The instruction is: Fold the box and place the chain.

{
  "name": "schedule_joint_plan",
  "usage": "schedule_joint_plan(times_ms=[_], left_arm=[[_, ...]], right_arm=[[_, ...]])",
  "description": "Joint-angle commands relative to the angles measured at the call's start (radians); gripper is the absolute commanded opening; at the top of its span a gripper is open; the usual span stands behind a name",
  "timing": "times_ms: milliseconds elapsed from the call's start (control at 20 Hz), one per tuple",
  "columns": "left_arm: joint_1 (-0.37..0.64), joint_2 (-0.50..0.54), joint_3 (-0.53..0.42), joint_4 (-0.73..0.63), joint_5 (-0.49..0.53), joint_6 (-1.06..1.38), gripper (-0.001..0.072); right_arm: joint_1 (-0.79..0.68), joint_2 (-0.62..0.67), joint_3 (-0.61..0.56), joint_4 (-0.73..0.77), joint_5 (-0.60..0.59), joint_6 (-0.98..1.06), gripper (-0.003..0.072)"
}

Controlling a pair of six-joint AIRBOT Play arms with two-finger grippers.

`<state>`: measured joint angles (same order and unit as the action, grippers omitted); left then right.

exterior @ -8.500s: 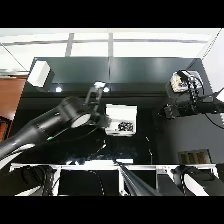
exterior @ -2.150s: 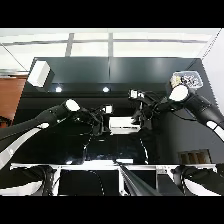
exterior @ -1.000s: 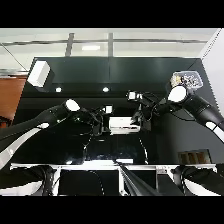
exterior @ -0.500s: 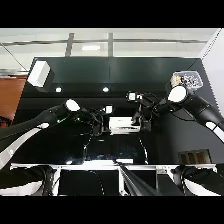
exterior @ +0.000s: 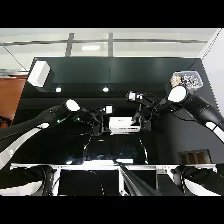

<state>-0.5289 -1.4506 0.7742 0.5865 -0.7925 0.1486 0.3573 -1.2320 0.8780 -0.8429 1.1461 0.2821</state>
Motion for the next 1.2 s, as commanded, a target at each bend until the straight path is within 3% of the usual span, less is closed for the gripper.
schedule_joint_plan(times_ms=[0,150,200,850,950,1050,1100,1150], left_arm=[[0.0,-0.001,0.0,0.0,0.0,0.0,0.0332],[0.0,-0.001,0.0,0.0,0.0,0.0,0.0333],[0.0,-0.001,0.0,0.0,0.0,0.0,0.0333],[0.0,-0.001,0.0,0.0,0.0,0.0,0.0333],[0.0,-0.001,0.0,0.0,0.0,0.0,0.0333],[0.0,-0.001,0.0,0.0,-0.001,0.0,0.0333],[0.0,-0.001,0.0,0.0,-0.001,0.0,0.0333],[0.0,-0.001,0.0,0.0,-0.001,0.0,0.0333]], right_arm=[[0.0,0.0,-0.001,-0.001,0.001,0.016,0.0206],[0.0,0.0,-0.001,-0.008,0.001,0.021,0.0207],[0.0,0.0,-0.001,-0.008,0.001,0.021,0.0307],[0.001,-0.002,-0.03,0.001,0.006,0.045,0.0302],[-0.008,0.011,-0.002,-0.005,0.053,0.119,0.0302],[-0.045,0.048,0.031,-0.045,0.105,0.337,0.0301],[-0.084,0.077,0.03,-0.076,0.128,0.474,0.0289],[-0.129,0.098,0.024,-0.097,0.178,0.554,0.0061]])
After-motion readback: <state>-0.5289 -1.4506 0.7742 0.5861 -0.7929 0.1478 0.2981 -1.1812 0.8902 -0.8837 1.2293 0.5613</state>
